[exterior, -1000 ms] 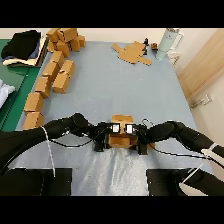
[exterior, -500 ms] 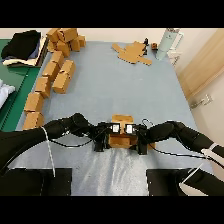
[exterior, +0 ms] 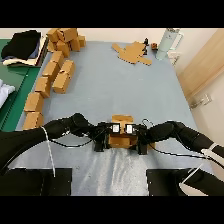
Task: Fold the box.
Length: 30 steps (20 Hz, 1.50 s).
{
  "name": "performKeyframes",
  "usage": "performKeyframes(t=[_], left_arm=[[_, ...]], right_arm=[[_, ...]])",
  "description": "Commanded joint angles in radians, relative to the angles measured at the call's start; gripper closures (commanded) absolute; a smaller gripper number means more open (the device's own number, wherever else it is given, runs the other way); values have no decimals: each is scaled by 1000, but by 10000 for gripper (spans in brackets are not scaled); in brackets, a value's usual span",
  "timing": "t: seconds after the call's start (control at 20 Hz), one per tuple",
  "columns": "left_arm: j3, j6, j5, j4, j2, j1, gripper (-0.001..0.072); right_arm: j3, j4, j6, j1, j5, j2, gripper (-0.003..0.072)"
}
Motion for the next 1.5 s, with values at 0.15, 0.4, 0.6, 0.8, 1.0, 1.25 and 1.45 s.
performKeyframes(t=[0.15,0.4,0.6,0.8,1.0,1.25,1.45], left_arm=[[1,0,0,0,-1,0,397],[1,0,0,0,-1,0,397],[1,0,0,0,-1,0,397],[1,0,0,0,-1,0,397],[1,0,0,0,-1,0,397],[1,0,1,0,-1,0,397],[1,0,1,0,-1,0,397]], right_arm=[[0,6,0,1,-1,0,241],[6,-5,0,-1,-6,4,-34],[20,-73,114,-2,-134,61,-34],[24,-238,329,-2,-248,214,-34],[36,-241,406,-2,-338,411,-34],[34,-100,747,-2,-339,579,127],[31,-74,1372,-1,-293,587,457]])
